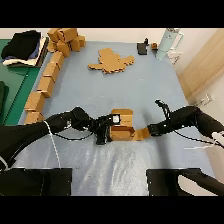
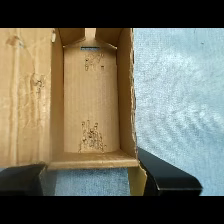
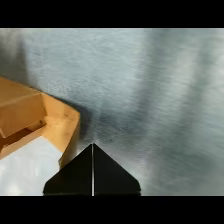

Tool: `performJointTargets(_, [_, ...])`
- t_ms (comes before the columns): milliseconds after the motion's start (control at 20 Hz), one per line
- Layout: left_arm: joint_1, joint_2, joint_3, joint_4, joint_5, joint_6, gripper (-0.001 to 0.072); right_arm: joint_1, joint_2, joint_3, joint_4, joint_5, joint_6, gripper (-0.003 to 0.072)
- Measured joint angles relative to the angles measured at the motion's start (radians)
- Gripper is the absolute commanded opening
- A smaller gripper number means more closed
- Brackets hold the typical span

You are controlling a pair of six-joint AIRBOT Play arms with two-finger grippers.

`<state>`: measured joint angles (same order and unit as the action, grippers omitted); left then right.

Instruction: Fold the box.

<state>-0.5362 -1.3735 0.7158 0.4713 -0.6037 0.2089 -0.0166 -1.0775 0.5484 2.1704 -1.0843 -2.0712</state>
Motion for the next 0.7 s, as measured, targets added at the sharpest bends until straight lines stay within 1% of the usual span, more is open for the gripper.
performJointTargets(200, [0.000,0.000,0.000,0.000,0.000,0.000,0.0552,0.045,-0.005,-0.003,0.026,-0.004,-0.031,0.0007])
performJointTargets(250, [0.000,0.000,0.000,0.000,0.000,0.000,0.0552,0.063,-0.005,-0.002,0.031,-0.005,-0.034,0.0029])
performJointTargets(300, [0.000,0.000,0.000,0.000,0.001,0.000,0.0552,0.080,-0.004,0.002,0.034,-0.005,-0.038,0.0099])
performJointTargets(350, [0.000,0.000,0.000,0.000,0.001,0.000,0.0552,0.098,-0.002,0.008,0.036,-0.008,-0.039,0.0232])
performJointTargets(400, [0.000,0.000,0.000,0.000,0.000,0.000,0.0552,0.113,0.002,0.018,0.037,-0.014,-0.034,0.0305])
performJointTargets(700, [0.000,0.000,0.000,0.000,0.001,0.000,0.0552,0.146,0.050,0.084,0.036,-0.036,0.056,0.0306])
